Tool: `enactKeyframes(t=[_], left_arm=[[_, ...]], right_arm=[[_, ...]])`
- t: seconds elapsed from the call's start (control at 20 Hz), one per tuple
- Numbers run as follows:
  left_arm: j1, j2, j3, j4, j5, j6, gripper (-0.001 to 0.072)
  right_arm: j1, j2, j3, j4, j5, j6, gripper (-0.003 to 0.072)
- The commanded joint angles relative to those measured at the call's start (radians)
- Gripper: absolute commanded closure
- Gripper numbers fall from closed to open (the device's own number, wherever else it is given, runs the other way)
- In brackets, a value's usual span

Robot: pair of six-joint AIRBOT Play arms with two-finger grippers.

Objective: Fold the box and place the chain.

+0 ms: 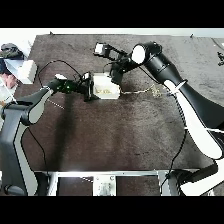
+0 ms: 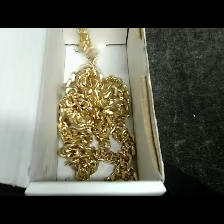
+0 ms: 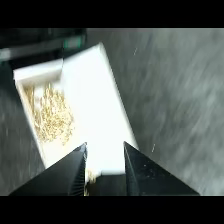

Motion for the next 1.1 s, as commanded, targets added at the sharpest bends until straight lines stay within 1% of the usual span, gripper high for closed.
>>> enactKeyframes(t=[0.0, 0.05, 0.2, 0.4, 0.7, 0.95, 1.05], left_arm=[[0.0, 0.0, 0.0, 0.0, 0.0, 0.0, 0.0364], [0.0, 0.0, 0.0, 0.0, 0.0, 0.0, 0.0364], [0.0, 0.0, 0.0, 0.0, 0.0, 0.0, 0.0364], [0.0, 0.0, 0.0, 0.0, 0.0, 0.0, 0.0364], [0.0, 0.0, 0.0, 0.0, 0.0, 0.0, 0.0364], [0.0, 0.0, 0.0, 0.0, 0.0, 0.0, 0.0364], [0.0, 0.0, 0.0, 0.0, 0.0, 0.0, 0.0364]], right_arm=[[-0.082, -0.01, -0.002, -0.029, 0.145, 0.027, 0.0401], [-0.122, -0.01, -0.01, -0.03, 0.158, 0.026, 0.0401], [-0.238, -0.019, -0.073, -0.031, 0.126, 0.001, 0.0401], [-0.33, -0.112, -0.08, -0.021, 0.141, -0.074, 0.04], [-0.348, -0.22, -0.076, -0.003, 0.132, -0.137, 0.0401], [-0.346, -0.254, -0.076, 0.018, 0.104, -0.137, 0.0401], [-0.346, -0.26, -0.076, 0.021, 0.073, -0.137, 0.0401]])
